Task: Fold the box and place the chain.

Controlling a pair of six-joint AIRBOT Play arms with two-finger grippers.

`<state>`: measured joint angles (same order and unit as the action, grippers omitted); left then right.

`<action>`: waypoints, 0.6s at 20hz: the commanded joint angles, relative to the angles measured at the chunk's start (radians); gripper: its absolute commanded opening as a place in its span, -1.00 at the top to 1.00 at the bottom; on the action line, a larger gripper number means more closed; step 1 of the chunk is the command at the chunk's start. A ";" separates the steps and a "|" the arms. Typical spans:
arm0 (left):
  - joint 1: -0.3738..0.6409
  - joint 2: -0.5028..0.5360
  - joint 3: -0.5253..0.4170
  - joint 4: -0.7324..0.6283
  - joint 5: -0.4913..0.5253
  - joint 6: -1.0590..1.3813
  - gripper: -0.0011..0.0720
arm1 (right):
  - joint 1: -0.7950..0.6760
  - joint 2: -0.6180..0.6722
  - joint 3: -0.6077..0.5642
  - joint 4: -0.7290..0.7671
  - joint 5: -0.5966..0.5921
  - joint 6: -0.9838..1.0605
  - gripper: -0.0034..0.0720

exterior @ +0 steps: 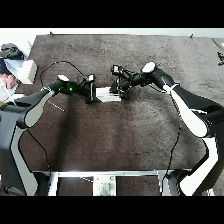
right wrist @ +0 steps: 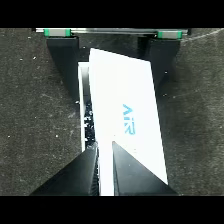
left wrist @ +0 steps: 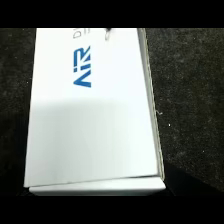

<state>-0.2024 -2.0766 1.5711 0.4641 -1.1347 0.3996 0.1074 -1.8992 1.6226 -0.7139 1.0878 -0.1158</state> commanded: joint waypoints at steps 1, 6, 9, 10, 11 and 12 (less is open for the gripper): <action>0.000 0.000 0.000 -0.001 -0.002 -0.002 0.01 | 0.001 -0.002 -0.010 -0.027 0.043 0.023 0.57; 0.000 0.000 0.000 -0.001 -0.002 -0.002 0.01 | -0.003 -0.002 -0.059 -0.035 0.044 0.023 0.14; 0.000 0.000 0.000 -0.001 -0.002 -0.002 0.01 | -0.018 -0.001 -0.058 -0.005 0.038 0.023 0.18; 0.000 0.000 0.000 -0.001 -0.002 -0.002 0.01 | -0.028 0.000 -0.058 0.043 0.042 0.022 0.18; 0.000 0.000 0.000 -0.001 -0.002 -0.002 0.01 | -0.040 0.002 -0.058 0.099 0.046 0.022 0.18; 0.000 0.000 0.000 -0.001 -0.002 -0.002 0.01 | -0.056 0.006 -0.058 0.158 0.054 0.022 0.18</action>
